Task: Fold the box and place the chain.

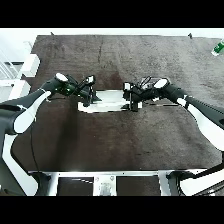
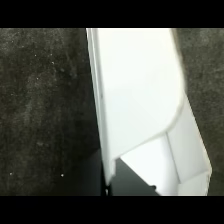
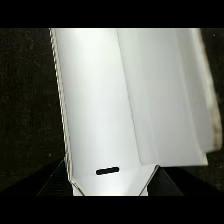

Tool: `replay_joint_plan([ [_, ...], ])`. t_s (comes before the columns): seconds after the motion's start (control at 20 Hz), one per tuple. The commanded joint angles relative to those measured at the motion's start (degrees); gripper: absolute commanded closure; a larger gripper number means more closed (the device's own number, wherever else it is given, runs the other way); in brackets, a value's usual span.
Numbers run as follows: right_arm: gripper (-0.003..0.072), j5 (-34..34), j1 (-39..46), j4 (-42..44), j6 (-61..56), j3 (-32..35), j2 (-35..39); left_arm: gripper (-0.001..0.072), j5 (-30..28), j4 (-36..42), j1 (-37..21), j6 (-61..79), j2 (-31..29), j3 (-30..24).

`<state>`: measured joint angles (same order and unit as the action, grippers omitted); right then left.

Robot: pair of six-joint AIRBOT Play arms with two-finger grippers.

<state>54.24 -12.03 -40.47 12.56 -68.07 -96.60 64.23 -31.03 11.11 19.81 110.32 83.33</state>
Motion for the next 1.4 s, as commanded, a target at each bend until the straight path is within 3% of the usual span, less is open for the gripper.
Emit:
replay_joint_plan([
  [0.0, 0.0092, 2.0, 0.0, 0.2, 0.1, -1.6, -2.0, 0.0684, -0.1, 0.0, 0.0, 0.0, 0.0, 0.0],
  [0.5, 0.0073, 11.0, 2.4, 3.0, 0.2, -7.6, -8.0, 0.0684, -0.1, 0.0, 0.0, 0.0, 0.0, 0.0],
  [1.35, 0.0073, 11.6, 2.7, 5.9, 5.8, -9.0, -12.5, 0.0684, -0.1, 0.0, 0.0, 0.0, 0.0, 0.0],
])
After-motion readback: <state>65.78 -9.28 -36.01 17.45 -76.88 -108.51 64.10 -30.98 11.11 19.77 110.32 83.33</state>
